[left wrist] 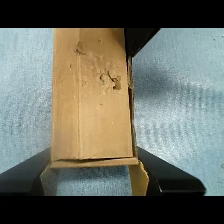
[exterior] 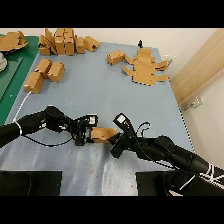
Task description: Fold the box.
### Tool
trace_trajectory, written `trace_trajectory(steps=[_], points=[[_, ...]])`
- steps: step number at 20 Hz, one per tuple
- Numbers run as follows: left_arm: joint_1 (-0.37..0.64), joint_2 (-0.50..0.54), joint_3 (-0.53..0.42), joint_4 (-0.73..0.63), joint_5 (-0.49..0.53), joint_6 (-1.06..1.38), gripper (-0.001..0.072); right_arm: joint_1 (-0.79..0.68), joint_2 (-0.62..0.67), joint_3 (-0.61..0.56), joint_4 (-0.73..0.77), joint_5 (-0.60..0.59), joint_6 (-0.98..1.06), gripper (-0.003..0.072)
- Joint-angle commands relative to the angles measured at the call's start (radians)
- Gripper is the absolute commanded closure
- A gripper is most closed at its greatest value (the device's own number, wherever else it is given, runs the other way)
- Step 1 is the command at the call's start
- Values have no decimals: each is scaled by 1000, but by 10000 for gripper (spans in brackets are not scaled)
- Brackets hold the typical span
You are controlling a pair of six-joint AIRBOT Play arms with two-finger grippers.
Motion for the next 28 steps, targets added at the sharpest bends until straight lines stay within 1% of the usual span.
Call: trace_trajectory(steps=[1,6,8,10,16,23,25,28], points=[[1,0,1,0,0,0,330,1,4,5,-41,-13,-6,684],[1,0,1,0,0,0,330,1,62,5,-38,-8,-6,684],[1,0,1,0,0,0,330,-1,74,4,-63,-8,-5,684],[1,0,1,0,0,0,330,-4,60,2,-103,-13,-2,684],[1,0,1,0,0,0,330,-6,-14,2,-101,-13,-2,684],[1,0,1,0,0,0,330,-6,9,8,-100,-11,-1,684],[1,0,1,0,0,0,330,-10,32,26,-102,-15,37,684],[1,0,1,0,0,0,330,-37,70,52,-105,-26,150,684]])
